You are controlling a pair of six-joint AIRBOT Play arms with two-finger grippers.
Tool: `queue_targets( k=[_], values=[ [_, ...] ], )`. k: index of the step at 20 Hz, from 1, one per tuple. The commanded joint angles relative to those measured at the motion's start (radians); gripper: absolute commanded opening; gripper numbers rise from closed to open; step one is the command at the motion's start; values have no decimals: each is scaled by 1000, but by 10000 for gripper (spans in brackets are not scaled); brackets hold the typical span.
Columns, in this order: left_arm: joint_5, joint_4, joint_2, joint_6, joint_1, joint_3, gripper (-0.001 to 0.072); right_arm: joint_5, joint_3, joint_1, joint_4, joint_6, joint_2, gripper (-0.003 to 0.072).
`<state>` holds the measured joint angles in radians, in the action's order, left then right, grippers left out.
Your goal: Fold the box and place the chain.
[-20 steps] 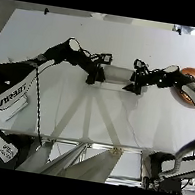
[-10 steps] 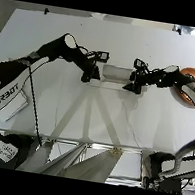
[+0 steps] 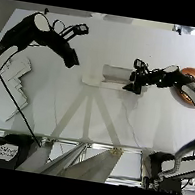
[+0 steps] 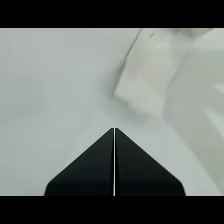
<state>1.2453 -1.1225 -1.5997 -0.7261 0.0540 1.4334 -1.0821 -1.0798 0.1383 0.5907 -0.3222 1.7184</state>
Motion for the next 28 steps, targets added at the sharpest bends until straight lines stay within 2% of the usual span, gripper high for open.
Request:
queue_targets(
  k=[1,4,8,15,20,23,24,25,26,27,28],
  values=[
    [-9,-141,12,-300,-31,-75,10,0,-1,0,0,0,0,408],
    [-108,-48,-1,-340,-31,-205,10,0,-1,0,0,0,0,408],
    [-179,188,-31,-327,-23,-286,10,0,-1,0,0,0,0,408],
    [-285,253,-71,-323,43,-295,10,0,-1,0,0,0,0,408],
    [-249,422,-87,-187,72,-295,12,0,-1,0,0,0,0,408],
    [-261,442,-87,-174,85,-295,15,0,-1,0,0,0,0,408],
    [-264,444,-87,-174,85,-295,27,0,-1,0,0,0,0,408],
    [-273,456,-87,-174,84,-295,73,0,-1,0,0,0,0,408],
    [-282,473,-86,-173,81,-295,177,0,-1,0,0,0,0,408],
    [-285,499,-86,-162,79,-295,238,0,-1,0,0,0,0,408],
    [-282,528,-86,-128,79,-295,238,0,-1,0,0,0,0,408]
  ],
)
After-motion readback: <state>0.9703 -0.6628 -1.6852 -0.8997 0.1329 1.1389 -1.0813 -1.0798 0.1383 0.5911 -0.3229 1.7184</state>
